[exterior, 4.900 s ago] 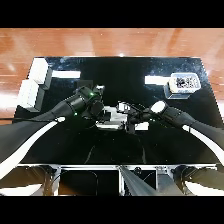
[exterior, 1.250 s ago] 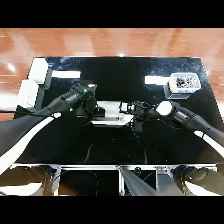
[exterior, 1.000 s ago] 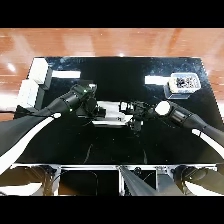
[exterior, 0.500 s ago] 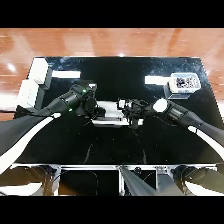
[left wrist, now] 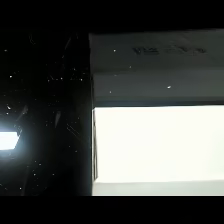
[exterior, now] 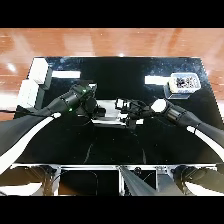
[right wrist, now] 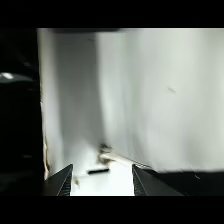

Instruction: Fold the box and place the chain.

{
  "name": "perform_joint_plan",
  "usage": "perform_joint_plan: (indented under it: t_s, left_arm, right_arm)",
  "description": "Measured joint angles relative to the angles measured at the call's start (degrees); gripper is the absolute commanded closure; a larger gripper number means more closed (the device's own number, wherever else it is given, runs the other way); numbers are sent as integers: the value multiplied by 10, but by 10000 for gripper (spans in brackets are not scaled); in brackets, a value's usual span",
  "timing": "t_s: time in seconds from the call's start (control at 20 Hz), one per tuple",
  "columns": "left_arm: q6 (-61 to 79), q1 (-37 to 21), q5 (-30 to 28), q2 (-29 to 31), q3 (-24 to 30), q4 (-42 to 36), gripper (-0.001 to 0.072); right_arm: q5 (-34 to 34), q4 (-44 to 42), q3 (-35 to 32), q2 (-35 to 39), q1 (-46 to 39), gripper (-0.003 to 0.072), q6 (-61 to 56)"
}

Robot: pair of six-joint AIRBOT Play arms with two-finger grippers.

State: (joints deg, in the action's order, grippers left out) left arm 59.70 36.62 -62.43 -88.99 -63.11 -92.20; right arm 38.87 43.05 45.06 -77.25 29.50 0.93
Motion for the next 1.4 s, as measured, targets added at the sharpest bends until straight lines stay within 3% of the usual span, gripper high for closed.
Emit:
perform_joint_plan:
  t_s: [0.05, 0.1, 0.15, 0.6, 1.0, 1.15, 1.2, 1.4]
  left_arm:
    - [0, 0, 0, 0, 0, 0, 685]
    - [1, 0, -1, -1, 0, 0, 686]
    - [3, 0, -1, -1, 0, 0, 685]
    - [1, 0, -4, -2, 0, -2, 685]
    - [1, 0, -11, -2, 0, -2, 685]
    - [1, 0, -16, -2, 0, -3, 685]
    - [0, 0, -17, -2, 0, -3, 685]
    - [1, 1, -24, -2, 0, -4, 686]
  right_arm:
    - [0, 10, 1, 1, -2, 214, -6]
    - [-1, 23, 3, 3, -5, 115, -16]
    - [-2, 38, 4, 8, -11, 108, -29]
    - [100, 100, 3, 34, -64, 108, -85]
    - [51, 49, 0, -5, -31, 132, -9]
    - [38, 21, 0, -19, -19, 559, 18]
    - [36, 14, 0, -22, -16, 644, 24]
    - [28, -7, 0, -32, -7, 665, 36]
